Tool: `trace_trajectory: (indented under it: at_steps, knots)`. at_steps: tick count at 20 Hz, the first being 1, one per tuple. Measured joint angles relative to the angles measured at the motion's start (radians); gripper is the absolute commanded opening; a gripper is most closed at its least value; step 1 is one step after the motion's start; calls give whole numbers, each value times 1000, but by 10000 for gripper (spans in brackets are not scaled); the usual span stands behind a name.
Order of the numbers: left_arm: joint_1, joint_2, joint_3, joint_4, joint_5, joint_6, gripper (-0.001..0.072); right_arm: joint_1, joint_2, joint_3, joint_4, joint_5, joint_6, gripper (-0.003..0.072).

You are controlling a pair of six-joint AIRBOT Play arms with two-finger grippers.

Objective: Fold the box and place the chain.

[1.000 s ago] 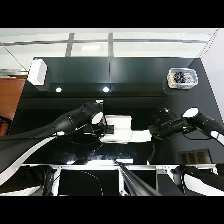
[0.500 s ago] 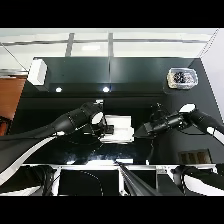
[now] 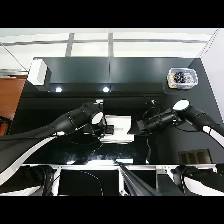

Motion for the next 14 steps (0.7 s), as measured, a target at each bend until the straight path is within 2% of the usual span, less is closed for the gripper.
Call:
trace_trajectory:
  at_steps: [6, 7, 9, 14]
  knots:
    - [0, 0, 0, 0, 0, 0, 28, 153, 61, 11, -144, -200, 267, 610]
    - [0, 0, 0, 0, 0, 0, 28, 182, 65, 12, -158, -230, 305, 558]
    - [-1, 0, 0, 0, 1, 0, 28, 244, 70, 18, -205, -284, 390, 551]
    - [-1, 0, 0, 0, 0, 11, 28, 376, 74, 70, -462, -338, 680, 551]
